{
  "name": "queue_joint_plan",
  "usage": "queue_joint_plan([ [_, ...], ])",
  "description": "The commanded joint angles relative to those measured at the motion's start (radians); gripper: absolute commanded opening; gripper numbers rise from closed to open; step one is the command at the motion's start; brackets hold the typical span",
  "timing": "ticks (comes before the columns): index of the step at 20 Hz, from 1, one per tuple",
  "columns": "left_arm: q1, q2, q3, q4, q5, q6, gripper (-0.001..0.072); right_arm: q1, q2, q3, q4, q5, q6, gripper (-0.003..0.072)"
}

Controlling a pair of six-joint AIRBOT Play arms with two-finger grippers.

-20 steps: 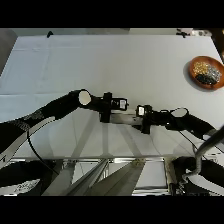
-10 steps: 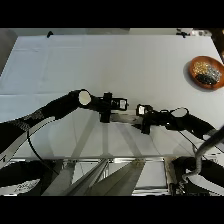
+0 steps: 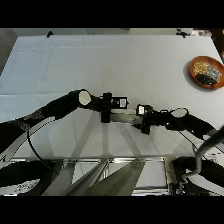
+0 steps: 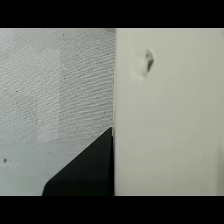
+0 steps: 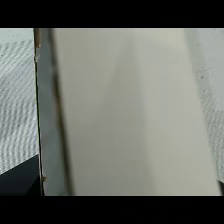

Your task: Fold the box and place the chain.

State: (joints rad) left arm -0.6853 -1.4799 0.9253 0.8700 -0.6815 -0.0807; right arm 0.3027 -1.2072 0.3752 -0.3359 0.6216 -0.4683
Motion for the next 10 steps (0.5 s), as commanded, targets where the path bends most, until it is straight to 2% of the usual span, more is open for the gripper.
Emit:
queue_joint_plan([
  [1,0.001,0.000,0.000,0.000,0.000,-0.021,0.0015,-0.001,0.000,0.000,0.004,-0.005,0.029,0.0485],
  [2,0.001,0.000,0.000,0.000,0.000,-0.021,0.0015,-0.001,0.000,0.000,0.003,-0.005,0.039,0.0559],
  [3,0.001,0.000,0.000,0.000,0.000,-0.021,0.0015,-0.001,0.000,0.000,0.004,-0.005,0.050,0.0600],
  [10,0.001,0.000,0.000,0.000,0.001,-0.022,0.0015,-0.001,0.053,0.000,-0.002,-0.012,0.096,0.0577],
])
